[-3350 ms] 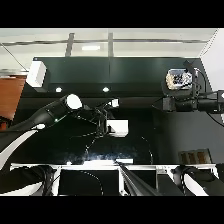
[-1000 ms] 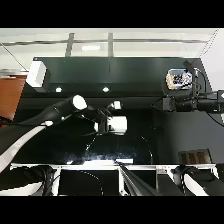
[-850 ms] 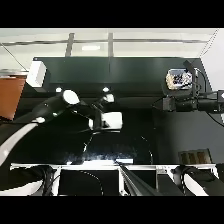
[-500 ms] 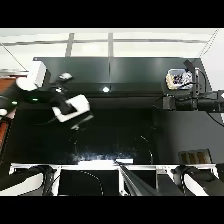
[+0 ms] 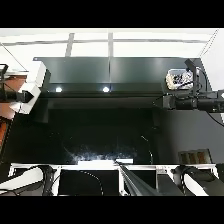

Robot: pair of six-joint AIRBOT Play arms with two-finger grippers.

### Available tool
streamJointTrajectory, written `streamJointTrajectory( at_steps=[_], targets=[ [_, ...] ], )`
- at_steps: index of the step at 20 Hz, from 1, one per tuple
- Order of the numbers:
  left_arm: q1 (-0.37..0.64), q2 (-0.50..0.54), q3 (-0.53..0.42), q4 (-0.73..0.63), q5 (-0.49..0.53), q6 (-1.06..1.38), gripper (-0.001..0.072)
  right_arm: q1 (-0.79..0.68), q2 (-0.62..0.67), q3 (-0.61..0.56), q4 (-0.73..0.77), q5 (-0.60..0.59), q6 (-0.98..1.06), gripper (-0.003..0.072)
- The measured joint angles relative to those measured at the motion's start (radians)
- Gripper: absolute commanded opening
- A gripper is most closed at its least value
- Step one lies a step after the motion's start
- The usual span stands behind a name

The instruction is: Fold the box and place the chain.

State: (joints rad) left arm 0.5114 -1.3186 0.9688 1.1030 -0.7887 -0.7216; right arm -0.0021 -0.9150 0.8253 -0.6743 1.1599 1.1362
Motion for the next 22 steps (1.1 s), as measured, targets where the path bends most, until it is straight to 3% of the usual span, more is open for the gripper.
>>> streamJointTrajectory(
  at_steps=[6,7,8,9,13,17,18,19,20,22],
  targets=[
    [0.01,-0.177,0.137,-0.021,0.098,-0.076,0.025,0.0,0.0,0.0,-0.001,-0.018,0.021,0.0015],
    [0.002,-0.205,0.156,-0.029,0.103,-0.08,0.0339,0.0,0.0,0.0,-0.003,-0.02,0.024,0.0015],
    [-0.007,-0.228,0.169,-0.033,0.113,-0.085,0.0668,0.0,0.0,0.0,-0.006,-0.023,0.024,0.0015],
    [-0.019,-0.245,0.18,-0.035,0.124,-0.089,0.0712,0.0,0.0,0.0,-0.007,-0.027,0.025,0.0015],
    [-0.055,-0.241,0.225,-0.029,0.125,-0.098,0.0712,0.0,0.0,0.0,-0.011,-0.036,0.029,0.0015],
    [-0.072,-0.116,0.287,-0.02,0.04,-0.204,0.0708,0.0,0.0,0.002,-0.01,-0.012,0.031,0.0015],
    [-0.076,-0.069,0.301,-0.018,0.004,-0.251,0.0615,0.0,0.0,0.003,-0.011,0.0,0.031,0.0014],
    [-0.083,-0.024,0.312,-0.018,-0.032,-0.301,0.0249,0.0,0.002,0.005,-0.011,0.011,0.026,0.0013],
    [-0.093,0.024,0.319,-0.021,-0.079,-0.352,0.0026,0.0,0.004,0.006,-0.023,0.03,0.019,0.0011],
    [-0.12,0.111,0.31,-0.034,-0.195,-0.42,0.0025,0.019,0.028,-0.012,-0.075,0.048,0.019,0.001]
  ],
)
